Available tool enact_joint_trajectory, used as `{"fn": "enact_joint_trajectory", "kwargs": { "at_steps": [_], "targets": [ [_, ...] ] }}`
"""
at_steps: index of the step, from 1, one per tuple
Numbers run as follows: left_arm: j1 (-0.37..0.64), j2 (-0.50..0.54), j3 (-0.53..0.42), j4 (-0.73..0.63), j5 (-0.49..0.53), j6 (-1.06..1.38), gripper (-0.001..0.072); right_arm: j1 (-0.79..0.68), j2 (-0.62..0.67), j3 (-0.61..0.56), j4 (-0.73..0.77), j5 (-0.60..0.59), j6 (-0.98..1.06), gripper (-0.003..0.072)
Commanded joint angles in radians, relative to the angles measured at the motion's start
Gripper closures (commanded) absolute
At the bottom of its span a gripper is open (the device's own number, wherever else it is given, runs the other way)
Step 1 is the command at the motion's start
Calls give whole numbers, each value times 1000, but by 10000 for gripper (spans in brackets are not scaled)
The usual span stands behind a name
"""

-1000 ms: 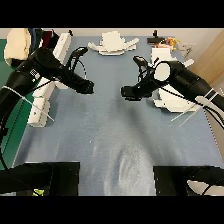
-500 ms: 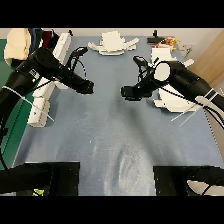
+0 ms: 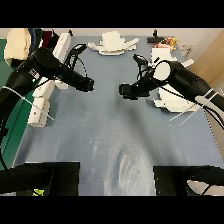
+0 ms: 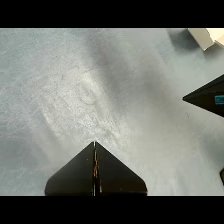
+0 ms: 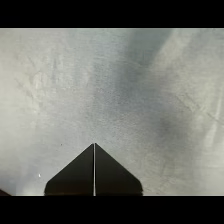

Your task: Fold the box.

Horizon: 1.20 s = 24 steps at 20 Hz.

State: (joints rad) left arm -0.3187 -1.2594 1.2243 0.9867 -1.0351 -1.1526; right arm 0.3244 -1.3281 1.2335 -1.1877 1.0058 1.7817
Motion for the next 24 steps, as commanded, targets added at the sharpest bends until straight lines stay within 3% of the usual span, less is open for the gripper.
{"fn": "enact_joint_trajectory", "kwargs": {
  "at_steps": [1, 2, 3, 4, 5, 7, 11, 15, 20, 24],
  "targets": [
    [0, 0, 1, 1, 14, 0, 696, -55, 1, 33, -106, 106, 47, 682],
    [0, 0, 1, 1, 14, 0, 696, -98, 1, 68, -215, 194, 51, 679],
    [0, 0, 1, 1, 14, 0, 696, -145, 1, 108, -340, 279, 51, 594],
    [0, 0, 1, 1, 15, 0, 696, -202, 1, 149, -469, 354, 51, 415],
    [0, 0, 1, 1, 14, 0, 696, -263, 0, 182, -567, 403, 50, 308],
    [0, 0, 1, 1, 14, 0, 696, -420, 0, 216, -633, 439, 19, 301],
    [0, 0, 1, 1, 14, 0, 696, -761, -60, 215, -604, 418, -103, 301],
    [0, 0, 1, 1, 14, 0, 696, -1007, -190, 215, -327, 300, -259, 301],
    [0, 0, 1, 1, 14, 0, 696, -1110, -342, 266, -291, 211, -317, 301],
    [0, 0, 1, 1, 14, 0, 696, -1125, -427, 378, -205, 230, -419, 301]
  ]
}}
